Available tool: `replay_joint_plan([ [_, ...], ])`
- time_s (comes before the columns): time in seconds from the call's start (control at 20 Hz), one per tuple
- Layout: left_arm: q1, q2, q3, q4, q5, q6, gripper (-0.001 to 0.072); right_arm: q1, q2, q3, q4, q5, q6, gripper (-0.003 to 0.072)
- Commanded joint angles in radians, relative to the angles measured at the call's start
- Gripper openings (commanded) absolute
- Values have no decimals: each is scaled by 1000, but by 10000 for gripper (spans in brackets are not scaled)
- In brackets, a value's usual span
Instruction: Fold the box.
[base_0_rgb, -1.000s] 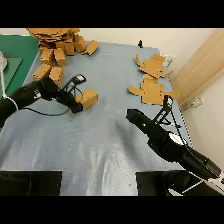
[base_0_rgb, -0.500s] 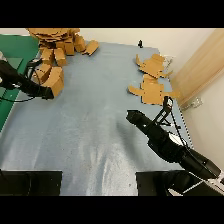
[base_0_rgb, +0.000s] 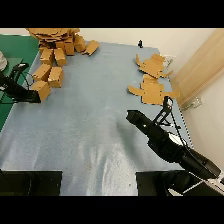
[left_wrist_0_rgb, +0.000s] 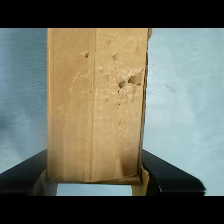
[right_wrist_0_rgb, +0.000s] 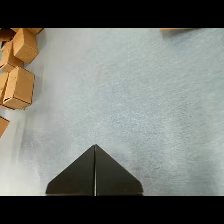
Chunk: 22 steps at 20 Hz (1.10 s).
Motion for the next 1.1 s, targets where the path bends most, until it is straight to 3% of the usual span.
replay_joint_plan([
  [0.0,31,0,1,45,113,-71,480,0,0,0,8,1,0,3],
  [0.1,43,-2,1,43,184,-92,482,1,0,0,13,1,0,3],
  [0.15,43,-3,1,45,206,-91,560,1,0,0,15,1,0,3],
  [0.2,42,-3,1,43,216,-96,698,1,0,0,15,1,0,3],
  [0.55,40,1,2,45,195,-95,698,1,0,0,15,1,1,3],
  [0.8,42,59,49,4,74,-122,695,1,-1,0,14,71,-28,3],
  [0.85,35,75,49,-43,50,-119,499,1,-10,1,14,116,-55,2],
  [0.9,18,86,49,-97,8,-83,57,0,-29,1,14,151,-60,3],
  [0.95,-6,88,49,-140,-23,-55,12,0,-59,1,14,159,-60,2],
  [1.05,-80,88,33,-246,-72,-36,11,-1,-130,7,9,167,-63,3],
])
